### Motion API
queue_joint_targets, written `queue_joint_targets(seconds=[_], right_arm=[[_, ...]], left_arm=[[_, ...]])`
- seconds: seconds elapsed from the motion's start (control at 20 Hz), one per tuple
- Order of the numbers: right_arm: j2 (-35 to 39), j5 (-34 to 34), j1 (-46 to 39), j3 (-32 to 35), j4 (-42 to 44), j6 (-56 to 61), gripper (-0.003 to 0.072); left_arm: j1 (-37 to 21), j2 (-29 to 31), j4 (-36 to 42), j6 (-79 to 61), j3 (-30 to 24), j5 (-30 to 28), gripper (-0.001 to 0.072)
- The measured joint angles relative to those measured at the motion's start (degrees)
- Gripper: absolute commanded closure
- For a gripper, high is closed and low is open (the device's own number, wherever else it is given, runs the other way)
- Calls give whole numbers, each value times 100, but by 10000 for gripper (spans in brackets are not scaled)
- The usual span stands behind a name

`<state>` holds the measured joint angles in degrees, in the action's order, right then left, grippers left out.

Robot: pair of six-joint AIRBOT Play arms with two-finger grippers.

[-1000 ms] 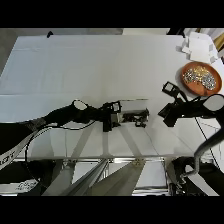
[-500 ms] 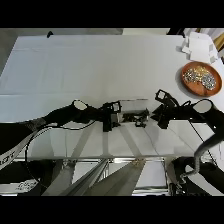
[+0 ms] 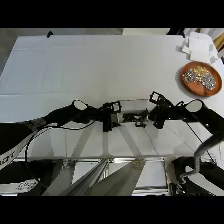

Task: Fold the box and place the chain.

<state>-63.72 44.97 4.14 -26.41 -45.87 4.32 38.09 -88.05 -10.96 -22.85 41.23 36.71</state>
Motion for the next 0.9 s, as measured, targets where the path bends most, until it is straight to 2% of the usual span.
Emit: queue_joint_targets(seconds=[0.05, 0.1, 0.25, 0.45, 0.8, 0.85, 0.9], right_arm=[[-4, -44, 2, 0, 24, -7, 670], [-11, -68, 2, 0, 59, -2, 678], [-15, -44, 11, -2, 111, 59, 679], [103, -15, 11, 0, -422, 577, 679], [1060, 103, 13, 0, -1344, 1377, 678], [1187, 144, 13, 0, -1381, 1401, 657], [1272, 184, 13, 0, -1399, 1423, 572]], left_arm=[[-2, 0, 0, 4, 0, 0, 457], [-2, 0, 0, 4, 0, -2, 457], [-2, 0, 2, 0, 0, -7, 457], [-2, 0, 0, -4, 0, -4, 457], [-2, 0, 0, -2, 0, -2, 457], [-2, 0, 0, -2, 0, -2, 457], [-2, 0, 0, -2, 0, -2, 457]])
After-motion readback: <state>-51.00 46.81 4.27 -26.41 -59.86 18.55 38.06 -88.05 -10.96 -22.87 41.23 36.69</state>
